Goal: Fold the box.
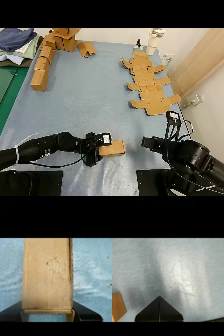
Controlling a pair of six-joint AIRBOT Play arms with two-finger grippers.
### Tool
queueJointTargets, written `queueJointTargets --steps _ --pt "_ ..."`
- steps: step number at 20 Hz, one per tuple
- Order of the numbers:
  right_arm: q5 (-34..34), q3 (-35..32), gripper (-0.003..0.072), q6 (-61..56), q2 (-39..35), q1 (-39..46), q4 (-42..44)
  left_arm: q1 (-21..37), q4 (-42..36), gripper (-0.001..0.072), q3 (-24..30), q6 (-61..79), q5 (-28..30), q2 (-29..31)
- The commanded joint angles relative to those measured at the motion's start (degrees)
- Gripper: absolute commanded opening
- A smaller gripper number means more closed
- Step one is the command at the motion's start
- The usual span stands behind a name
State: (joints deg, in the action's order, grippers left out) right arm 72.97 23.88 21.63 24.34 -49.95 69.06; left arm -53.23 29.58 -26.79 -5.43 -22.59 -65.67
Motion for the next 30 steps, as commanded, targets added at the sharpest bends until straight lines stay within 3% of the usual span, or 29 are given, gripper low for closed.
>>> queueJointTargets --steps 1,4,7,10,12,15,18,22,30 --pt "0.4 0.0 0.0002 -1.7 0.4 0.0 -2.2 0.1 0.1 0.0446 -0.8 -2.1 0.0 0.1" --pt "0.4 0.0 0.0002 -1.6 2.1 0.0 -3.6 1.8 1.4 0.0446 -3.6 -9.3 -0.1 0.4" --pt "0.4 0.0 0.0002 -0.6 4.2 0.1 -5.1 9.3 11.9 0.0446 -5.6 -27.8 -0.6 4.1" --pt "0.4 0.0 0.0002 2.0 6.1 0.1 -6.0 24.0 31.0 0.0446 -6.1 -47.8 -4.3 9.4" --pt "0.0 0.0 0.0002 2.4 6.9 0.1 -6.8 36.8 41.1 0.0446 -6.3 -57.2 -8.6 11.6" --pt "-2.8 0.0 0.0002 2.4 7.1 0.1 -7.9 55.0 42.8 0.0446 -6.9 -58.5 -12.7 11.8" --pt "-5.0 0.0 0.0002 2.4 7.1 0.1 -10.0 66.1 42.8 0.0447 -8.5 -57.7 -11.2 11.1" --pt "-8.3 0.0 0.0002 2.4 7.1 0.1 -10.7 68.3 42.8 0.0446 -12.0 -51.3 -8.9 6.6" --pt "-9.0 0.0 0.0002 2.4 7.1 0.1 -10.8 68.3 42.8 0.0446 -22.4 -50.9 -7.6 -9.5"
